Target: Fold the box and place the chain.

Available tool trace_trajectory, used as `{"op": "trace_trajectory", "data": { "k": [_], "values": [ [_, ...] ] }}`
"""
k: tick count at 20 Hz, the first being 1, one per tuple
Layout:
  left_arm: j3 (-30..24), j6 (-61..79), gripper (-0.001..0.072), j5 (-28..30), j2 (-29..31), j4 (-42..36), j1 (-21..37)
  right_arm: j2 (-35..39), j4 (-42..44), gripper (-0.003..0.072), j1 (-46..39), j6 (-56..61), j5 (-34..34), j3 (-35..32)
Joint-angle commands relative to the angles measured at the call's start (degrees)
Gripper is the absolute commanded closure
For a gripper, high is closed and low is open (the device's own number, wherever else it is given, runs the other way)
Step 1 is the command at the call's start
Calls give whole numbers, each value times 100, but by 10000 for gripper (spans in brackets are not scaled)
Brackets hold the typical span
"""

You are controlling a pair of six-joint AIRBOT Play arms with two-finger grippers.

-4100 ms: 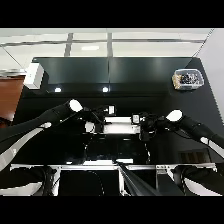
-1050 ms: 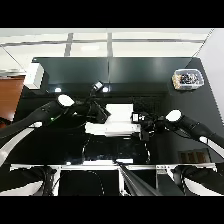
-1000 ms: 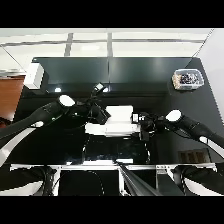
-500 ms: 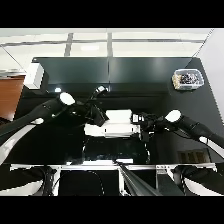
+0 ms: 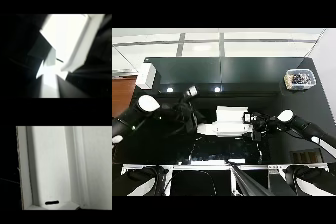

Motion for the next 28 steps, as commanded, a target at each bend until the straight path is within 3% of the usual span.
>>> {"op": "trace_trajectory", "data": {
  "k": [1, 4, 8, 13, 14, 16, 17, 28],
  "values": [
    [-595, 1252, -2, 811, 111, 282, -426, -4, -2, 233, 2, -2, 9, 4],
    [-614, 2258, 2, 1644, 68, 448, -881, -4, -2, 233, 2, -2, 9, 4],
    [-302, 2315, 7, 1220, -435, 90, -949, -4, -2, 233, 2, -2, 9, 4],
    [-262, 2562, 29, 1178, -807, -809, -994, -4, -2, 233, 2, -2, 9, 4],
    [-262, 2562, 83, 1176, -859, -741, -1014, -4, -2, 233, 2, -2, 9, 4],
    [-262, 2562, 328, 1274, -896, -713, -1047, -4, -2, 233, 2, -2, 9, 4],
    [-260, 2559, 376, 1335, -894, -719, -1064, -4, -2, 233, 2, -2, 9, 4],
    [-262, 2520, 381, 1263, -1091, -1576, -1255, -4, -2, 233, 2, -2, 9, 4]
  ]
}}
